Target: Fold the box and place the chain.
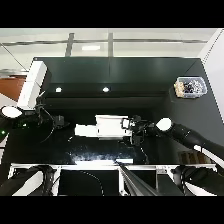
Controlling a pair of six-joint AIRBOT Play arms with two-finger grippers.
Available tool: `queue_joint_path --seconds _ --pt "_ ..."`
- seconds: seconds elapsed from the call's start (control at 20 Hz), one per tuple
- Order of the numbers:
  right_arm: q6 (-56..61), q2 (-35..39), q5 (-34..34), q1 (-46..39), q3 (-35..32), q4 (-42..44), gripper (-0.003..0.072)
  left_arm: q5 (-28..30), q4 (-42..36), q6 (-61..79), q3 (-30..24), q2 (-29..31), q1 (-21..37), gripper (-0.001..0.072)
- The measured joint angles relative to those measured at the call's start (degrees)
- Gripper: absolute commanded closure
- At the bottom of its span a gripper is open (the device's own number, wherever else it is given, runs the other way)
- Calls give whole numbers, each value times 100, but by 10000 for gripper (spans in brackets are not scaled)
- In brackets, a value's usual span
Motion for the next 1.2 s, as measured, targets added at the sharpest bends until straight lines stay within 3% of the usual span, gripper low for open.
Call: queue_joint_path --seconds 0.2,0.55,0.6,0.7,0.75,1.2 --pt "0 0 2 0 0 0 149 -295 -92 -376 -85 -555 153 678" --pt "2 0 2 0 2 0 149 -181 -734 122 -105 -1176 -848 676" --pt "4 0 2 2 2 2 149 -146 -831 162 -98 -1200 -960 623" --pt "4 0 2 2 2 0 149 -114 -966 221 -66 -1224 -1106 190" --pt "7 0 2 2 2 0 149 -236 -1084 234 -33 -1220 -1147 26" --pt "11 0 2 0 2 0 149 -461 -1117 57 520 -673 -1650 3"
